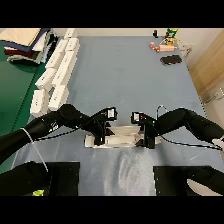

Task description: Fold the box.

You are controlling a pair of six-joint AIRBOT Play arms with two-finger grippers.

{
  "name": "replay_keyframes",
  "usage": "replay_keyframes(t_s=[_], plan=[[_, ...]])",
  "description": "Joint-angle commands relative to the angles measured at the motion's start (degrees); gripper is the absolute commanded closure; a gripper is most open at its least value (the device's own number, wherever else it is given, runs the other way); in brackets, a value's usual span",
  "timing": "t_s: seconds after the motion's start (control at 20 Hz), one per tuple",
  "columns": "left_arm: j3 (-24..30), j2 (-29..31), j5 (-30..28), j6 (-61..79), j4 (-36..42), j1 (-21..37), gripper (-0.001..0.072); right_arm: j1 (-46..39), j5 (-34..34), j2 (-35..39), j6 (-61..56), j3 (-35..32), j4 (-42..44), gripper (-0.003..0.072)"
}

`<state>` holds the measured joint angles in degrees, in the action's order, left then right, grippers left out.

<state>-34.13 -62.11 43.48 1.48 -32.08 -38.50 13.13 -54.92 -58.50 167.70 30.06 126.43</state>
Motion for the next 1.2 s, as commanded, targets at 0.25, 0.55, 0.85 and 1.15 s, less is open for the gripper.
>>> replay_keyframes(t_s=[0.25,0.55,0.85,1.15], plan=[[0.0,0.0,0.1,0.0,-0.1,0.0,0.0696,-2.7,-7.4,0.3,4.9,0.0,3.4,-0.0027],[0.0,0.0,0.1,0.0,-0.1,0.0,0.0696,-2.7,-4.8,0.3,4.8,0.1,2.9,-0.0027],[0.0,0.0,0.1,0.0,0.0,0.0,0.0696,-2.7,-6.2,1.2,4.8,0.0,3.3,0.0003],[0.0,0.0,0.1,0.0,0.0,0.0,0.0696,-2.7,-2.8,8.5,4.8,-5.2,3.7,0.0116]])
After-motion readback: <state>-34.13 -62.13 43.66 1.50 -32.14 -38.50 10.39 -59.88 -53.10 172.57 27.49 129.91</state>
